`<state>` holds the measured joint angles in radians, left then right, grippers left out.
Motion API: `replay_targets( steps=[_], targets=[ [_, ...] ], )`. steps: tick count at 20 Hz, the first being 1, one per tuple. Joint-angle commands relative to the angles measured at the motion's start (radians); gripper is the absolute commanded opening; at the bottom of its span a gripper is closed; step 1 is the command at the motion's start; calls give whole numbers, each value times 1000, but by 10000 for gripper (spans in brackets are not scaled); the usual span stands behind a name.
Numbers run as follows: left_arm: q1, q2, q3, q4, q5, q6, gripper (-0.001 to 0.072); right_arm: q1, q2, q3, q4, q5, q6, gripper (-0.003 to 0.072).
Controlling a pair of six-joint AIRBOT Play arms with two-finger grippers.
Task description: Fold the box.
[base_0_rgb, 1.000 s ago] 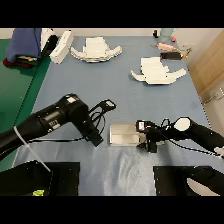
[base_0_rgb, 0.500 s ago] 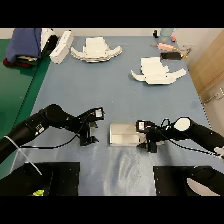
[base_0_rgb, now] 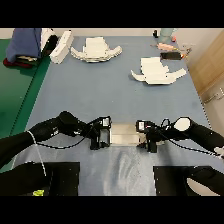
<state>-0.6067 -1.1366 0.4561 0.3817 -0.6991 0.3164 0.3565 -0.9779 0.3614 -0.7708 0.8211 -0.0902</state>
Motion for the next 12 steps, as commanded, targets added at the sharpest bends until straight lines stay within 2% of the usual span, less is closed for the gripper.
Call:
replay_targets(
  steps=[1, 12],
  targets=[
    [-42, -21, -1, -40, 43, 30, 704, 0, 0, 1, 0, 0, 0, 510],
    [-148, -27, -1, 19, 228, -82, 704, 0, 0, 1, 0, 0, 0, 510]
  ],
)
